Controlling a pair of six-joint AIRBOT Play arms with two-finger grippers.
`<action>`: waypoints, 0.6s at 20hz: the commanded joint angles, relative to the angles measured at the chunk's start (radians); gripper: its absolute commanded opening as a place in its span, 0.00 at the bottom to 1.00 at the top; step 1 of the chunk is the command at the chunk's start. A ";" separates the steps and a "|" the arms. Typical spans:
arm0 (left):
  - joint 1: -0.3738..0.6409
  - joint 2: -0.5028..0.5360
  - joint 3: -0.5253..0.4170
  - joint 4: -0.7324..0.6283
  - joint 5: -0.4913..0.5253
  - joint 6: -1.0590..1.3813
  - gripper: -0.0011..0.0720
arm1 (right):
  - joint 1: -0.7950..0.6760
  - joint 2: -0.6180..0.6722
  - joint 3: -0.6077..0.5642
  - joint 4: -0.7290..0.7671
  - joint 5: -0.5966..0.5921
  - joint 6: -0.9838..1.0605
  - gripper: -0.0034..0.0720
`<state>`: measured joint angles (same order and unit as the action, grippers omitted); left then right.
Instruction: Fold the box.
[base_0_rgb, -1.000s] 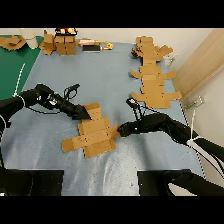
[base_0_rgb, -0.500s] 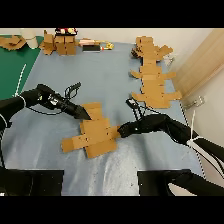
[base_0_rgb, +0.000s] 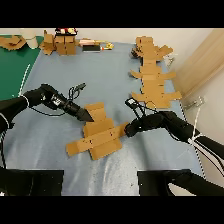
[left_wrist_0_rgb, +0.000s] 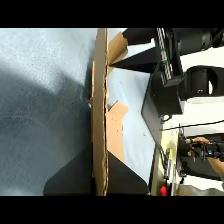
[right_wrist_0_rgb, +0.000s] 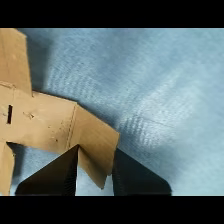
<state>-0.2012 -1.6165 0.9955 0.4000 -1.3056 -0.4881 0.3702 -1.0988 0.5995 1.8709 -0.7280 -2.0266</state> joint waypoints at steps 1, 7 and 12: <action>-0.032 0.022 0.001 0.005 0.057 0.034 0.03 | -0.001 0.005 0.018 -0.190 -0.019 0.095 0.45; -0.034 0.109 0.006 0.095 0.089 0.055 0.03 | -0.003 0.051 0.087 -0.454 -0.151 0.354 0.45; -0.036 0.135 0.039 0.123 0.086 0.091 0.03 | -0.003 0.104 0.112 -0.530 -0.142 0.486 0.45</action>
<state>-0.2337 -1.4994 1.0176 0.4999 -1.2232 -0.4221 0.3664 -1.0176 0.6971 1.4014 -0.8612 -1.6253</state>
